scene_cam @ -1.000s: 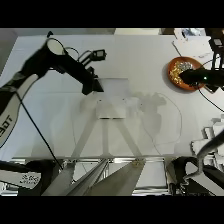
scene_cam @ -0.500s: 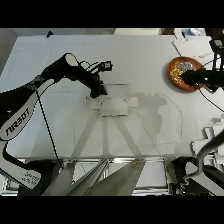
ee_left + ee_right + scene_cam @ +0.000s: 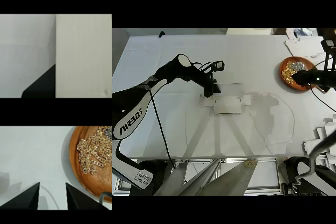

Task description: Fold the box and place the chain.

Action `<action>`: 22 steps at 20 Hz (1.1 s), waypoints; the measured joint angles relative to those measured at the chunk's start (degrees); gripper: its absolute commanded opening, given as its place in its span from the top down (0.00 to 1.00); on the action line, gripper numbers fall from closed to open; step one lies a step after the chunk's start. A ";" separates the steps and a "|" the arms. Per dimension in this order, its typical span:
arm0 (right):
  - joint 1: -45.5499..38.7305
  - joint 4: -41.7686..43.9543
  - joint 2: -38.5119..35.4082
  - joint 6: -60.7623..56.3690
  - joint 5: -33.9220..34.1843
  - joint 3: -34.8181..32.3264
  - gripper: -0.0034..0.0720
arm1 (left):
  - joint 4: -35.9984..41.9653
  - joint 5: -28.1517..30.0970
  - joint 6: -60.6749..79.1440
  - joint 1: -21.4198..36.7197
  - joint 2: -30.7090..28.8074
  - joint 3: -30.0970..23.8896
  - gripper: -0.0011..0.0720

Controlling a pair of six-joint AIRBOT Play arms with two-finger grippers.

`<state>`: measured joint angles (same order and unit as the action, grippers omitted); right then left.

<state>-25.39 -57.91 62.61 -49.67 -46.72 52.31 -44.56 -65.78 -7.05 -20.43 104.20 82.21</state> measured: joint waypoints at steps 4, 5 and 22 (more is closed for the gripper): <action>0.00 0.04 0.00 -0.02 -0.37 0.00 0.49 | 1.11 0.57 1.38 0.00 0.79 0.00 0.98; 0.00 0.07 0.00 -0.02 -0.42 0.00 0.49 | 1.16 0.55 1.55 0.00 1.25 0.00 0.98; 3.19 13.90 -1.18 23.32 -14.21 0.00 0.09 | 1.01 -0.44 2.08 0.07 2.95 0.02 0.98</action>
<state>-22.20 -44.01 61.43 -26.35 -60.93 52.31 -43.55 -66.22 -4.97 -20.36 107.15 82.24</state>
